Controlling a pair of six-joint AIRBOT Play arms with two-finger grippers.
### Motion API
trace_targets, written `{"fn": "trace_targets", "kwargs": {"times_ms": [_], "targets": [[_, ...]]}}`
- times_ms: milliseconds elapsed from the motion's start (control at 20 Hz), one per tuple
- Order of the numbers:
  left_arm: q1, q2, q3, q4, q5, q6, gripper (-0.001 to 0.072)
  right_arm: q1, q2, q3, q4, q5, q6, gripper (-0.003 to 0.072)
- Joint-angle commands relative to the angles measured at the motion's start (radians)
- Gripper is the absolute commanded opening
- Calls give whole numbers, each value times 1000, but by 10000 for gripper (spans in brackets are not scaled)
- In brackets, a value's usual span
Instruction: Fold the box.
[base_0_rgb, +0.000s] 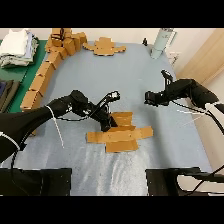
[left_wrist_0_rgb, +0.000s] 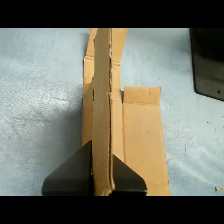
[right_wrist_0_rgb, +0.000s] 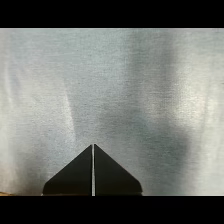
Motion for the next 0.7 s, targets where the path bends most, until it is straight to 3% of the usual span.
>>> {"fn": "trace_targets", "kwargs": {"times_ms": [0,450,650], "targets": [[-1,-7,-5,1,-8,12,7,-1,0,1,3,3,1,20],[1,-7,-5,16,-16,11,10,-1,0,1,3,-8,1,4],[1,-7,-4,14,-16,11,10,0,9,1,-84,-126,48,2]]}}
